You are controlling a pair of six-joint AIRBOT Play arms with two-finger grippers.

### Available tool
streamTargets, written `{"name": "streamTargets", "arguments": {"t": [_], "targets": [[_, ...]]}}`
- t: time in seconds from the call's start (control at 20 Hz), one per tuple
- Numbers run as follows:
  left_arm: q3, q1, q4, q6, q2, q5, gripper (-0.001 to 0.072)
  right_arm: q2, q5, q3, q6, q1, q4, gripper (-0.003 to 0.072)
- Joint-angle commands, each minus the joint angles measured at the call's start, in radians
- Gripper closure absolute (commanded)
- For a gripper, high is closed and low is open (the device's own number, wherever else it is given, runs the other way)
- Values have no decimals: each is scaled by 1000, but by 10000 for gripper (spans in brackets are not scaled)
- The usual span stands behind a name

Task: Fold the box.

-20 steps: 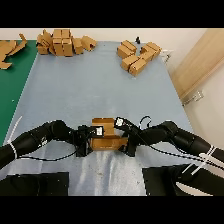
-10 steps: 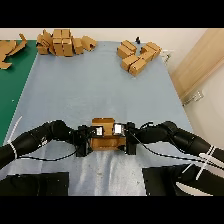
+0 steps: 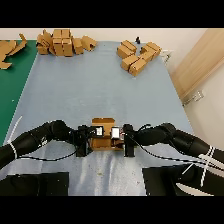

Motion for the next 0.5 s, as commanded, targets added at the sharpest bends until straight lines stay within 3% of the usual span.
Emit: {"name": "streamTargets", "arguments": {"t": [0.0, 0.1, 0.2, 0.3, 0.35, 0.45], "targets": [[1, 0, 0, 0, 0, 0, 184, -4, 40, 1, -3, 15, 34, 467], [1, 0, 0, 0, 0, 0, 184, -15, 60, 1, -4, 25, 48, 470], [1, 0, 0, 0, 0, 0, 185, -27, 52, 0, -3, 37, 51, 596], [1, 0, 0, 0, 0, 0, 184, -38, 56, 1, -3, 46, 56, 596], [1, 0, 0, 0, 0, 0, 184, -43, 56, 1, -3, 46, 56, 571], [1, 0, 0, 0, 0, 0, 185, -50, 57, 1, -3, 45, 56, 384]]}}
